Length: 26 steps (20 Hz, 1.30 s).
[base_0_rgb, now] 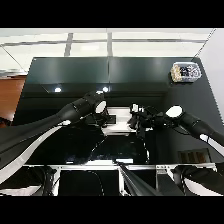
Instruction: Fold the box and place the chain.
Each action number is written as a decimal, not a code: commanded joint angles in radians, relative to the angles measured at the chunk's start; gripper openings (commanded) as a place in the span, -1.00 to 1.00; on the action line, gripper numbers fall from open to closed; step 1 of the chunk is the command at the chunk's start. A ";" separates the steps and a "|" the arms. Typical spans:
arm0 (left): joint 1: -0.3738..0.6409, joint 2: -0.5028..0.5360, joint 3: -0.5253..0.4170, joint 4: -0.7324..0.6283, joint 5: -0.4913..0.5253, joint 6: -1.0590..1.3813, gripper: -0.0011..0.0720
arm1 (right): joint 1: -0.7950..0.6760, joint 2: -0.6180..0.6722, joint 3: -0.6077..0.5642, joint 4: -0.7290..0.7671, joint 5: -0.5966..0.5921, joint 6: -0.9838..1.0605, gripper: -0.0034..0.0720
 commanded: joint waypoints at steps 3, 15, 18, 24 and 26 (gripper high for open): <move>0.000 0.001 0.001 -0.005 0.012 0.000 -0.91 | 0.001 -0.018 -0.002 0.028 -0.005 -0.001 -0.41; 0.000 0.001 0.001 -0.006 0.008 0.023 -0.90 | 0.000 -0.012 -0.002 0.024 0.016 0.146 -0.87; 0.001 0.001 0.001 -0.005 0.005 0.023 -0.91 | -0.047 0.060 0.047 -0.178 0.097 0.639 -0.88; 0.001 0.001 0.001 -0.002 -0.011 0.023 -0.90 | -0.512 0.252 0.190 -0.488 0.344 1.176 -0.87; 0.001 0.001 0.001 -0.002 -0.013 0.023 -0.90 | -0.697 0.235 0.119 -0.389 0.310 1.256 -0.88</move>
